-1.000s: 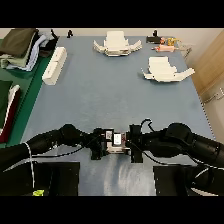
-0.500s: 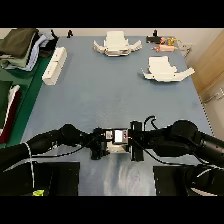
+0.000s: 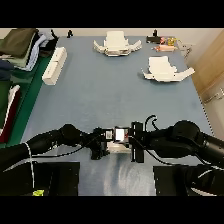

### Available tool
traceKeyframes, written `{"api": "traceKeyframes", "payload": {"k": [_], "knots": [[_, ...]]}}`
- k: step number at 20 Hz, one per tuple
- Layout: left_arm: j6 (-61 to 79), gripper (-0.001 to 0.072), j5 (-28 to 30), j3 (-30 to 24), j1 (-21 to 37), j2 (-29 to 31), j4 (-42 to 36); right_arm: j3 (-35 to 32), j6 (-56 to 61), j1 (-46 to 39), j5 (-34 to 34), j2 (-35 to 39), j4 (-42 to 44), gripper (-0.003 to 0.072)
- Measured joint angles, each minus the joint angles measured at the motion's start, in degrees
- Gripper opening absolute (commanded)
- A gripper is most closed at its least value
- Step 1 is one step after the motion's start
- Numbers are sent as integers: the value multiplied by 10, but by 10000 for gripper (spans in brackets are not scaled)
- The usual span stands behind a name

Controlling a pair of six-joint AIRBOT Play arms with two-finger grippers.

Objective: Fold the box.

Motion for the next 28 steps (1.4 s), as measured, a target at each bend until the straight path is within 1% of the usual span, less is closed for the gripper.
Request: {"api": "traceKeyframes", "payload": {"k": [2,4,6,8,11,16,28], "knots": [[0,472,0,0,0,0,0,-21,0,0,19,30,5,3],[0,472,0,0,0,0,0,-53,-6,0,58,59,13,4],[0,472,0,0,0,0,0,-83,-10,0,103,73,35,4],[0,472,0,0,0,0,0,-104,-16,0,139,71,68,4],[0,472,0,0,0,0,0,-121,-22,0,172,50,103,4],[0,472,0,0,0,0,0,-129,-26,1,202,22,122,4],[0,472,0,0,0,0,0,-178,-20,1,236,15,175,4]]}}
